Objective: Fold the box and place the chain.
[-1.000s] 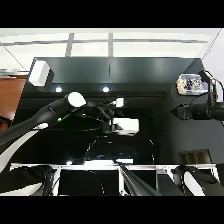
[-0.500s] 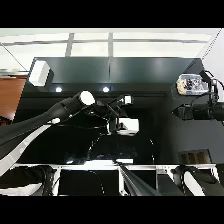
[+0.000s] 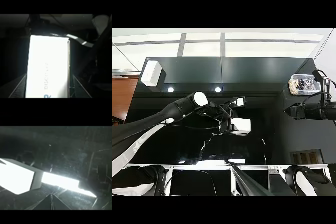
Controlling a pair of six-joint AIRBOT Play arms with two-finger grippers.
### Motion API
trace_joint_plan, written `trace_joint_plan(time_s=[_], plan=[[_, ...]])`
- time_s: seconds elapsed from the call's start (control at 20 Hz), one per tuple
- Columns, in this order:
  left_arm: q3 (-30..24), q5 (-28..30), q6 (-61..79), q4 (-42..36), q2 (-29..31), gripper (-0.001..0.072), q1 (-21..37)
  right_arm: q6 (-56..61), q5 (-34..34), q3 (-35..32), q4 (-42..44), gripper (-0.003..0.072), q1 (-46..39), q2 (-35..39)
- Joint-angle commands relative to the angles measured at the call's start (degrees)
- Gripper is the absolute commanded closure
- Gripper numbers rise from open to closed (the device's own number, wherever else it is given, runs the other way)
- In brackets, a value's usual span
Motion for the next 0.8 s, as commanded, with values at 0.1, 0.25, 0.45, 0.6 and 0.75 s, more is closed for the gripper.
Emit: trace_joint_plan(time_s=[0.1, 0.25, 0.45, 0.6, 0.75], plan=[[0.07, -0.24, -0.35, 2.43, -0.07, 0.0002, -1.14, 0.0, -0.09, 0.04, -0.07, 0.0668, -0.04, 0.02], [0.07, 0.39, -0.37, 3.15, -0.13, 0.0001, -1.99, 0.0, -0.15, 0.04, -0.09, 0.0669, -0.04, 0.02], [0.07, 1.68, -0.37, 6.91, -1.38, 0.0, -4.26, 0.0, -0.57, 0.04, -0.26, 0.0668, -0.04, 0.02], [0.07, 1.88, -0.42, 9.55, -3.23, 0.0, -5.81, 0.02, -0.55, 0.04, -0.37, 0.0668, -0.04, 0.02], [0.9, 1.88, -4.13, 11.21, -3.04, 0.0319, -6.95, 0.63, -0.5, 0.04, -0.44, 0.0668, -0.04, 0.02]])
